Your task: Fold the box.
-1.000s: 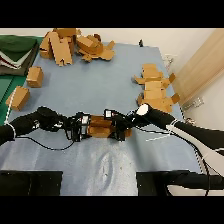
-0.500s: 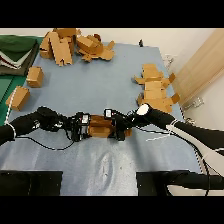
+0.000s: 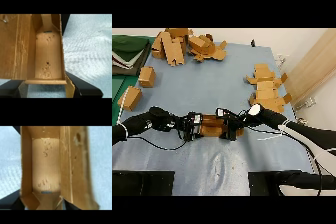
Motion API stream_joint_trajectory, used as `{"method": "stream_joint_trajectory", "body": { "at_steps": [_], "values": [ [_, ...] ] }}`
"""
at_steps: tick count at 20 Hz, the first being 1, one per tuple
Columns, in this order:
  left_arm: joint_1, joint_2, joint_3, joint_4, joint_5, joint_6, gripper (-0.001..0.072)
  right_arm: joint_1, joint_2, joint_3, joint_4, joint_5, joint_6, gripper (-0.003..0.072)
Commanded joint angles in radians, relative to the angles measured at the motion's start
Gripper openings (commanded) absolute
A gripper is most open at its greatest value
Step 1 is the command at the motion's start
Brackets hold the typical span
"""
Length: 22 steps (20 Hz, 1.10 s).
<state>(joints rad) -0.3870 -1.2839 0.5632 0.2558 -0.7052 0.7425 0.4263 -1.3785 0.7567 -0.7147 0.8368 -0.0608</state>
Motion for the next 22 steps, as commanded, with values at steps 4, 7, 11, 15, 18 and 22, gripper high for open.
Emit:
{"method": "stream_joint_trajectory", "body": {
  "at_steps": [4, 7, 11, 15, 18, 22],
  "values": [
    [0.0, 0.0, 0.001, 0.002, -0.003, 0.0, 0.0381, -0.002, 0.039, 0.001, -0.056, -0.019, 0.119, 0.072],
    [0.0, 0.0, 0.001, 0.002, -0.003, 0.0, 0.0381, -0.002, 0.089, 0.001, -0.13, -0.018, 0.215, 0.072],
    [0.0, 0.0, 0.001, 0.002, -0.003, 0.0, 0.0381, -0.002, 0.161, 0.001, -0.247, 0.007, 0.38, 0.072],
    [0.0, 0.0, 0.001, 0.002, -0.003, 0.0, 0.0381, -0.002, 0.227, 0.001, -0.351, 0.045, 0.536, 0.072],
    [0.0, 0.0, 0.001, 0.002, -0.003, 0.0, 0.0382, -0.002, 0.289, 0.001, -0.416, 0.153, 0.695, 0.072],
    [0.0, 0.0, 0.001, 0.002, -0.003, 0.0, 0.0381, 0.0, 0.348, 0.001, -0.317, 0.26, 1.22, 0.0028]
  ]
}}
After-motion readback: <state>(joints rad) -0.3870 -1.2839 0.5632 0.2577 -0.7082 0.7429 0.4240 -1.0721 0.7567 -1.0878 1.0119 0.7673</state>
